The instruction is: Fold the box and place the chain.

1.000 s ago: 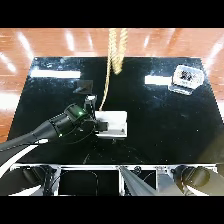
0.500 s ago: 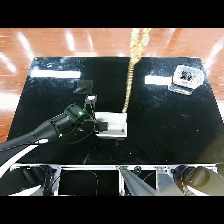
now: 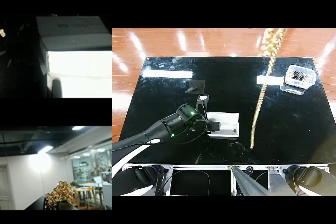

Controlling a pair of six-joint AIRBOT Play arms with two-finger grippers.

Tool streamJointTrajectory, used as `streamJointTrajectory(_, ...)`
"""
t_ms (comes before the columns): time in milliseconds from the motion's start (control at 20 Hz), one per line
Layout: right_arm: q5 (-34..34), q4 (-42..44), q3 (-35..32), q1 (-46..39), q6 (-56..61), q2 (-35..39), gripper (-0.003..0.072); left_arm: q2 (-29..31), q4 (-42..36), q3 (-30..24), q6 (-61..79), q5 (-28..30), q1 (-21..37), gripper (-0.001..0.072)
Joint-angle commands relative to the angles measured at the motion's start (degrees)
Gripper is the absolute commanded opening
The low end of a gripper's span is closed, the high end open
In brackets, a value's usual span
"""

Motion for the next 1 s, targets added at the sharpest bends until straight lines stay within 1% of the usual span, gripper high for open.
streamJointTrajectory(0, -0.4, 0.0, 0.0, 0.0, 0.0, -0.5, 0.0033, 0.0, 0.0, 0.0, 0.0, 0.0, 0.0, 0.0021)
streamJointTrajectory(250, -3.1, -0.2, 0.0, 0.0, 0.0, -4.9, 0.0033, 0.0, 0.0, 0.0, 0.0, 0.1, 0.0, 0.0021)
streamJointTrajectory(400, -4.1, -0.5, 0.0, 0.0, -0.9, -6.3, 0.0033, 0.0, 0.0, 0.0, 0.0, 0.0, 0.0, 0.0021)
streamJointTrajectory(700, 1.7, -0.6, 0.0, 0.0, -0.9, -6.6, 0.0033, 0.0, 0.0, 0.0, 0.0, 0.0, 0.0, 0.0021)
streamJointTrajectory(950, 2.2, -0.6, 0.0, 0.0, -0.9, -6.6, 0.0033, 0.0, 0.0, 0.0, 0.0, 0.0, 0.0, 0.0021)
